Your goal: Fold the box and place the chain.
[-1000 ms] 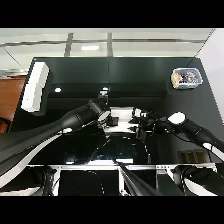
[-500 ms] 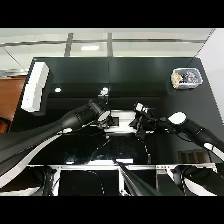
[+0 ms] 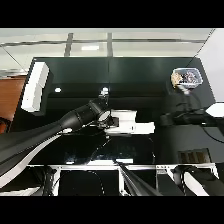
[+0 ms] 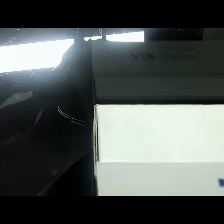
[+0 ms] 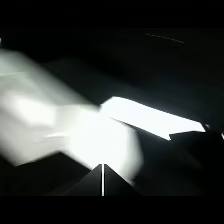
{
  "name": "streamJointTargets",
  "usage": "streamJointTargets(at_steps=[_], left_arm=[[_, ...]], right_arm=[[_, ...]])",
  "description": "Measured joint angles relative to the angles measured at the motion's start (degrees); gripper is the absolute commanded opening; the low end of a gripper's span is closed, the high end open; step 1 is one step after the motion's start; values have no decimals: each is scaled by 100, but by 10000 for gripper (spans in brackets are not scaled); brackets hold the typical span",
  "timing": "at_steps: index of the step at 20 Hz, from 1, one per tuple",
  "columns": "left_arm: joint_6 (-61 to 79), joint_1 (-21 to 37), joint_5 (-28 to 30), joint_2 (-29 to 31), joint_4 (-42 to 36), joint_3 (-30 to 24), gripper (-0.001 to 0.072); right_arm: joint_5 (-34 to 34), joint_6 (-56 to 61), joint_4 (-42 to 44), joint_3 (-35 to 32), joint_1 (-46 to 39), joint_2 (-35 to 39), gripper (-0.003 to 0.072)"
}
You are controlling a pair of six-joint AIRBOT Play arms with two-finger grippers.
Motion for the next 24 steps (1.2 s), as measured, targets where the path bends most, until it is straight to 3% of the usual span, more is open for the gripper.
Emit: streamJointTargets(at_steps=[3,5,10,14,15,16,17,22,23,24], left_arm=[[-4,0,0,0,13,0,26],[-7,0,2,0,20,0,25],[-9,0,2,0,20,0,25],[-7,0,2,0,22,0,25],[-7,0,2,0,22,0,26],[-7,0,2,0,22,0,25],[-7,0,2,0,24,0,26],[-7,0,2,0,22,0,25],[-7,0,2,0,22,0,26],[-7,0,4,0,22,0,25]], right_arm=[[-59,990,-417,-302,-535,-90,14],[-125,1226,-258,-555,-553,-334,13],[-245,466,1285,-802,181,-1259,14],[-234,-326,2116,-603,643,-1644,16],[-179,-452,2173,-507,691,-1687,127],[-116,-540,2188,-417,721,-1714,443],[-42,-605,2203,-334,748,-1733,633],[378,-717,2245,-68,824,-1781,620],[428,-702,2245,-46,855,-1786,485],[459,-682,2251,-33,892,-1786,430]])
